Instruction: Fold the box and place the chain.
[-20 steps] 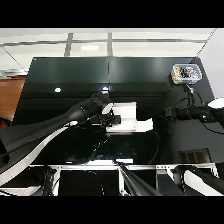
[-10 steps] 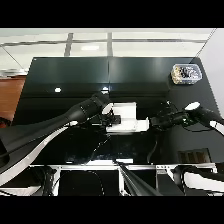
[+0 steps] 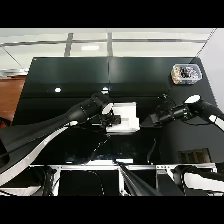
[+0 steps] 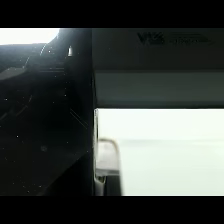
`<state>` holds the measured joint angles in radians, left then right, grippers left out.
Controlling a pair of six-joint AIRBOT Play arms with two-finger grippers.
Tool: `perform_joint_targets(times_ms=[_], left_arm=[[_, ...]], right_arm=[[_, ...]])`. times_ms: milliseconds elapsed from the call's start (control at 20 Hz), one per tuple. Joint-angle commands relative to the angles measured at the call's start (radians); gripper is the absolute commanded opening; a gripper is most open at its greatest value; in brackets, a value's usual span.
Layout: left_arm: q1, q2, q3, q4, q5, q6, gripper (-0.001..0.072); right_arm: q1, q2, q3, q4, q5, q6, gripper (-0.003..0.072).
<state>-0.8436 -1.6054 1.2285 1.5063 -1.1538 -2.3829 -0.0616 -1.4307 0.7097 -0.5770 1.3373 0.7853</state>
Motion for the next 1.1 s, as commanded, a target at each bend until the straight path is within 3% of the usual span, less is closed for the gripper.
perform_joint_targets(times_ms=[0,150,250,550,1050], left_arm=[[0.000,0.000,0.001,0.000,0.001,0.000,0.0027],[0.000,0.000,0.001,0.000,0.000,0.000,0.0027],[0.000,0.000,0.001,0.000,0.001,0.000,0.0028],[0.000,0.000,0.001,0.000,0.001,0.000,0.0028],[0.000,0.000,0.001,0.000,0.001,0.000,0.0027]], right_arm=[[0.004,0.001,0.016,0.043,0.052,0.004,0.0484],[0.031,0.001,0.023,0.060,0.062,0.014,0.0481],[0.061,0.001,0.034,0.060,0.058,0.021,0.0341],[0.109,0.043,0.092,0.012,-0.001,0.155,0.0340],[0.334,0.074,0.135,-0.265,-0.183,0.510,0.0304]])
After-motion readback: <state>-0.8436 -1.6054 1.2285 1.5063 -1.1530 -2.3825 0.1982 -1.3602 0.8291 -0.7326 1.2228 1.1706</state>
